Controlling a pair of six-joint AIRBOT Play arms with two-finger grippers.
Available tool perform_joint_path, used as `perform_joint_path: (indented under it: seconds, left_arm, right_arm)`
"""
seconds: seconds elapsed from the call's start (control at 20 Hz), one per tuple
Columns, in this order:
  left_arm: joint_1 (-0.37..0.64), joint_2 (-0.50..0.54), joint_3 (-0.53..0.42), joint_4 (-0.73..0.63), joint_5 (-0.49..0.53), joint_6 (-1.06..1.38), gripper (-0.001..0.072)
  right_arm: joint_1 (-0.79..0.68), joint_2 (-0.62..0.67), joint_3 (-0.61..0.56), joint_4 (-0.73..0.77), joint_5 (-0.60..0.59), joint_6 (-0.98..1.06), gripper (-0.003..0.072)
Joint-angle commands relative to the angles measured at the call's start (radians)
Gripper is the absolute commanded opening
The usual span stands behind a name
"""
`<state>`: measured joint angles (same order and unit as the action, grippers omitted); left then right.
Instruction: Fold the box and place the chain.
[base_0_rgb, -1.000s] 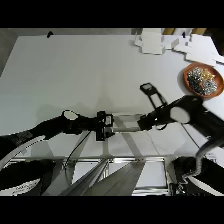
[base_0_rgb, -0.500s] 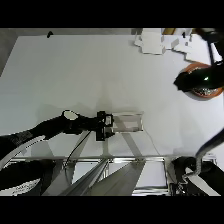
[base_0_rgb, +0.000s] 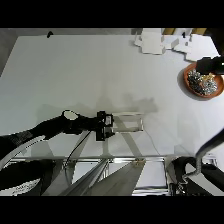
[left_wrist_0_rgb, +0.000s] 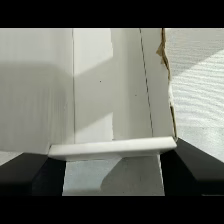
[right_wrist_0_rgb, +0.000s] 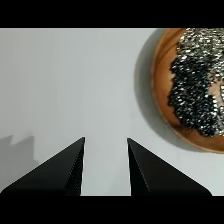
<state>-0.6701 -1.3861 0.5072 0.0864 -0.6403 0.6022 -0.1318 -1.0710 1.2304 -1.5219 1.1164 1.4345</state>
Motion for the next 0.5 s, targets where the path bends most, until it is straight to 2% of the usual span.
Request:
perform_joint_path:
  seconds: [0.0,0.45]
  left_arm:
    - [0.001,0.000,0.000,0.000,0.000,0.000,0.0275]
    - [0.001,0.000,0.000,0.000,0.000,0.000,0.0275]
  right_arm:
    - [-0.054,-0.067,0.002,-0.002,-0.071,-0.005,0.0269]
    - [-0.168,-0.267,0.002,-0.001,-0.114,-0.004,0.0269]
